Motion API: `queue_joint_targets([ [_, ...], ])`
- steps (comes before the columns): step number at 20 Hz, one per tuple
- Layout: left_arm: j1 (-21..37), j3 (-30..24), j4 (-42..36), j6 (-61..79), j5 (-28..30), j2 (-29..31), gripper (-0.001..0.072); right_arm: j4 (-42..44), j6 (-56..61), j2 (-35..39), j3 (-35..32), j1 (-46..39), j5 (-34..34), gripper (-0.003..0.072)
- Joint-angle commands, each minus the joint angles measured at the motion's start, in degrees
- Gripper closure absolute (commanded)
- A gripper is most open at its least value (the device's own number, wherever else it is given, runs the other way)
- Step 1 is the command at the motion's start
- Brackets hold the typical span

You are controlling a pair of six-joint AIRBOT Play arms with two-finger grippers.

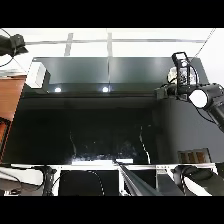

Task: Fold the box and place the chain.

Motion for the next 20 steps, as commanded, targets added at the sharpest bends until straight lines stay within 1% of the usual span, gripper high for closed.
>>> queue_joint_targets([
  [1, -7.72, -20.37, -0.59, 1.42, 6.8, 16.48, 0.0685, -3.17, -0.09, 0.02, -0.02, -0.02, -2.8, 0.0671],
  [3, -12.44, -36.59, 3.04, 1.55, 15.89, 27.15, 0.0684, -3.19, -0.09, 0.02, 0.0, -0.02, -2.97, 0.0671],
  [4, -13.66, -44.61, 2.86, 2.62, 20.26, 32.35, 0.0681, -3.19, -0.09, 0.02, 0.0, -0.02, -2.97, 0.0671],
  [6, -14.03, -57.61, 2.08, 2.64, 25.38, 41.2, 0.0681, -3.19, -0.09, 0.02, 0.0, -0.02, -2.97, 0.0671],
  [8, -13.99, -66.82, 3.06, 2.69, 28.26, 47.71, 0.0681, -3.19, -0.09, 0.02, 0.0, -0.02, -2.97, 0.0671],
  [9, -14.01, -69.7, 3.96, 2.69, 29.09, 49.92, 0.0681, -3.19, -0.09, 0.02, 0.0, -0.02, -2.97, 0.0671],
  [11, -13.99, -71.6, 4.11, 2.64, 28.15, 51.56, 0.0681, -3.19, -0.09, 0.02, 0.0, -0.02, -2.97, 0.0671],
  [13, -14.01, -71.52, 4.0, 2.62, 26.82, 51.52, 0.0681, -3.19, -0.09, 0.02, 0.0, -0.02, -2.97, 0.0671],
  [20, -14.01, -71.52, 3.98, 2.62, 27.23, 51.52, 0.0681, -3.19, -0.09, 0.02, 0.0, -0.02, -2.97, 0.0671],
])
